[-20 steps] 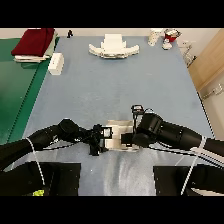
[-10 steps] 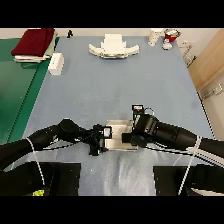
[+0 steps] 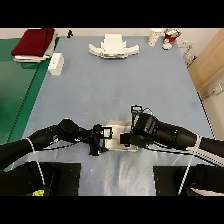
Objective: Fold the box.
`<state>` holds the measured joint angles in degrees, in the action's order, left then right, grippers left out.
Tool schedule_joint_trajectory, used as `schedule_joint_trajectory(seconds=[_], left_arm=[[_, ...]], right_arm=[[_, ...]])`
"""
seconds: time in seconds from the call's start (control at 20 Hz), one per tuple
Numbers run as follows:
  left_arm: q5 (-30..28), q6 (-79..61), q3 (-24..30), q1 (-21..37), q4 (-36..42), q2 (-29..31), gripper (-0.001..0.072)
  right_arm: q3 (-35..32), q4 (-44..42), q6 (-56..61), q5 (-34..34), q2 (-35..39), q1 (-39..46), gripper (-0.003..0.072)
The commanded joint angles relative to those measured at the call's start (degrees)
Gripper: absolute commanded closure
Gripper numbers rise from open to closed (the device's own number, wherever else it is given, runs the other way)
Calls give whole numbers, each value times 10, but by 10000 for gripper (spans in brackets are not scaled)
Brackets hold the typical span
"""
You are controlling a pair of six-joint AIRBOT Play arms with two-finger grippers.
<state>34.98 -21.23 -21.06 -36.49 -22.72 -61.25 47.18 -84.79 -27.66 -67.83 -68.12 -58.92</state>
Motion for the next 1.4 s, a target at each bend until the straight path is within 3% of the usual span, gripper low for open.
schedule_joint_trajectory(seconds=[0.0, 0.3, 0.35, 0.45, 0.5, 0.6, 0.7, 0.8, 0.95, 1.1, 1.2, 1.35], left_arm=[[0, 2, -1, 0, 0, 0, 258], [0, 2, -1, 0, 0, 0, 258], [0, 2, -1, 0, 0, 0, 258], [0, 2, -1, 0, 0, 0, 258], [1, 2, -1, 0, 0, 0, 258], [0, 2, -1, 0, 0, 0, 258], [0, 2, -1, 0, 0, 0, 258], [0, 2, -1, 0, 0, 0, 258], [0, 2, -1, 0, 0, 0, 258], [0, 2, -1, 0, 0, 0, 258], [0, 2, -1, 0, 0, 0, 258], [0, 2, -1, 0, 0, 0, 258]], right_arm=[[13, -1, -13, -49, 5, 0, 222], [46, 19, -17, -128, 103, 8, 243], [46, 24, -18, -161, 119, 15, 331], [44, 63, -35, -228, 141, 53, 642], [38, 72, -59, -233, 146, 82, 684], [17, 52, -127, -200, 145, 163, 686], [-18, -8, -203, -109, 138, 254, 687], [-53, -107, -291, -6, 127, 348, 687], [-63, -309, -455, 60, 80, 463, 687], [-62, -557, -662, 51, 15, 519, 687], [-47, -605, -741, 6, -30, 518, 687], [-33, -609, -823, -50, -56, 497, 687]])
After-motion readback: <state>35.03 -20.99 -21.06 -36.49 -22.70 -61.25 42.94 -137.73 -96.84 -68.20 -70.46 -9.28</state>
